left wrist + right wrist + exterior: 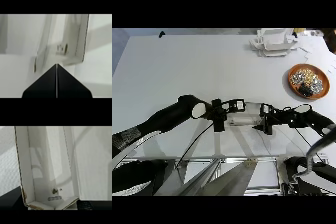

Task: Fold the box and place the chain.

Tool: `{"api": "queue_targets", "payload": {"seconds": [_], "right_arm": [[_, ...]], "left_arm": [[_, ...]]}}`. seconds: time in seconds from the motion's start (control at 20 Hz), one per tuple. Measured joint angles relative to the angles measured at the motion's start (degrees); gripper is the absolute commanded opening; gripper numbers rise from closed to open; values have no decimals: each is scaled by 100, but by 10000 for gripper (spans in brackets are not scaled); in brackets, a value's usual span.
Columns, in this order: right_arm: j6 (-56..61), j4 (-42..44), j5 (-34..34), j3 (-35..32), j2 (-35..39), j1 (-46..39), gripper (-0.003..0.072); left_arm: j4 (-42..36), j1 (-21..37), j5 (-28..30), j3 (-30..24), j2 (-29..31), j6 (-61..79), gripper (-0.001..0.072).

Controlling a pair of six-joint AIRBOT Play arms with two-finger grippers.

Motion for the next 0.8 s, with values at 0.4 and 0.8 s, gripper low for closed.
{"api": "queue_targets", "payload": {"seconds": [0.4, 0.8], "right_arm": [[0, 0, 0, 0, 0, 0, 411], [-2, 0, 0, 0, 0, 0, 411]], "left_arm": [[577, 448, -260, -227, -179, 702, 354], [-511, 573, 389, -354, -190, 2601, 501]]}}
